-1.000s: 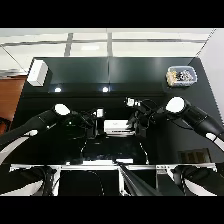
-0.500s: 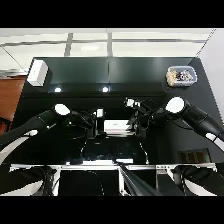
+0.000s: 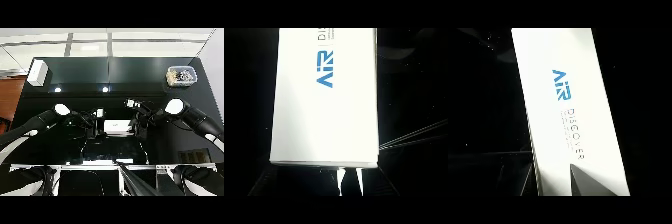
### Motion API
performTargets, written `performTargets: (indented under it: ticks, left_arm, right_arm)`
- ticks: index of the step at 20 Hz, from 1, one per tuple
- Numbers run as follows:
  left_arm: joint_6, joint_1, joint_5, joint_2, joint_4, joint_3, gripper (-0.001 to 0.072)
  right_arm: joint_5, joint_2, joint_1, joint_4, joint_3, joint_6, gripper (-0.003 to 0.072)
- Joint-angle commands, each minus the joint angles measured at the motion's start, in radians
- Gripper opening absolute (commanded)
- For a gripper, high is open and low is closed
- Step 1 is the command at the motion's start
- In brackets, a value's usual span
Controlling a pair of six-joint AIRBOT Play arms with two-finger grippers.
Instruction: Fold the box and place the chain.
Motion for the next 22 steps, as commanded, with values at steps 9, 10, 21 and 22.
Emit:
performTargets:
  ticks: [9, 10, 21, 22]
  left_arm:
    - [-0.001, 0.0, -0.002, -0.001, 0.0, 0.001, 0.0345]
    - [-0.001, 0.0, -0.002, -0.001, 0.0, 0.001, 0.0345]
    - [-0.001, 0.0, -0.002, -0.001, 0.0, 0.001, 0.0345]
    - [-0.001, 0.0, -0.002, -0.001, 0.0, 0.001, 0.0345]
  right_arm:
    - [0.164, 0.026, -0.097, 0.328, -0.036, 0.437, 0.0014]
    - [0.148, 0.014, -0.097, 0.417, -0.057, 0.445, 0.0015]
    - [-0.021, -0.15, -0.097, 0.331, -0.078, 0.58, 0.0015]
    - [-0.03, -0.156, -0.097, 0.316, -0.078, 0.587, 0.0015]
